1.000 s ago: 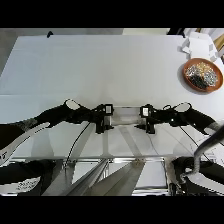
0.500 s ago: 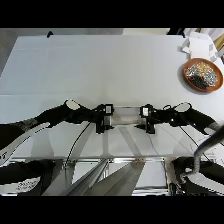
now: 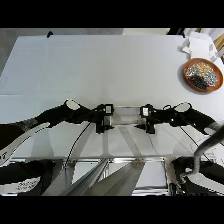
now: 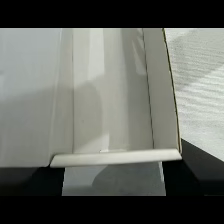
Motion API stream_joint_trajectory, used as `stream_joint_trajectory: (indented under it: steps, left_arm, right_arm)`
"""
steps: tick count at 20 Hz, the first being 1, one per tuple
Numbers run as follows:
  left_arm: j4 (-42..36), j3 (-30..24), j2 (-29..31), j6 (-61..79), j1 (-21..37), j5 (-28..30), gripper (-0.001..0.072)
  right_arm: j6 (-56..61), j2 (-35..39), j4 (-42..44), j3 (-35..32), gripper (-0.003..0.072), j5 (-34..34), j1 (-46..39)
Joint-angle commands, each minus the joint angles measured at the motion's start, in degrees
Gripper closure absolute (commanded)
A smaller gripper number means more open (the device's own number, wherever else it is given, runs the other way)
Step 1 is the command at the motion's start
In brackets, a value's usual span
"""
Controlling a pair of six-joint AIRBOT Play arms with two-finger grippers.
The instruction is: Fold the box and place the chain.
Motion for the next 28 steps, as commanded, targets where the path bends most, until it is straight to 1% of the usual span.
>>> stream_joint_trajectory:
  steps: [1,2,3,8,10,14,20,22,23,24,25,26,27,28]
  left_arm:
    - [0.0,0.1,0.0,0.0,0.0,0.0,0.039]
    - [0.0,0.1,0.0,0.0,0.0,0.0,0.039]
    - [0.0,0.1,0.0,0.0,0.0,0.0,0.039]
    - [0.0,0.1,0.0,0.0,0.0,0.0,0.039]
    - [0.0,0.1,0.0,0.0,0.0,0.0,0.039]
    - [0.0,0.1,0.0,0.0,0.0,0.0,0.039]
    - [0.0,0.1,0.0,0.0,0.0,0.0,0.039]
    - [0.0,0.1,0.0,0.0,0.0,0.0,0.039]
    - [0.0,0.1,0.0,0.0,0.0,0.0,0.039]
    - [0.0,0.1,0.0,0.0,0.0,0.0,0.039]
    - [0.0,0.1,0.0,0.0,0.0,0.0,0.039]
    - [0.0,0.1,0.0,0.0,0.0,0.0,0.039]
    - [0.0,0.1,0.0,0.0,0.0,0.0,0.039]
    - [0.0,0.1,0.0,0.0,0.0,0.0,0.039]
  right_arm:
    - [0.2,0.0,0.0,0.0,0.0233,0.8,0.0]
    - [0.5,0.0,0.0,0.0,0.005,0.6,0.0]
    - [0.6,0.0,0.2,0.0,-0.0001,0.5,0.0]
    - [4.7,0.7,-0.6,0.0,-0.0001,0.2,0.0]
    - [7.1,2.2,-2.7,0.0,0.0,0.1,0.0]
    - [15.8,7.6,-11.2,0.0,0.0002,-0.5,0.0]
    - [31.4,18.6,-26.4,0.0,0.0002,-0.3,0.0]
    - [34.5,22.2,-26.3,0.0,0.0002,-0.2,0.0]
    - [35.0,23.7,-23.0,0.0,0.0002,0.0,0.0]
    - [34.9,24.7,-17.5,0.0,0.0006,0.3,0.0]
    - [34.9,24.9,-10.9,0.0,0.0055,0.4,0.0]
    - [35.0,24.8,-4.3,0.0,0.0235,0.5,0.0]
    - [34.9,24.6,1.7,0.0,0.0582,0.8,0.0]
    - [34.8,24.3,6.0,0.0,0.0674,0.5,0.0]
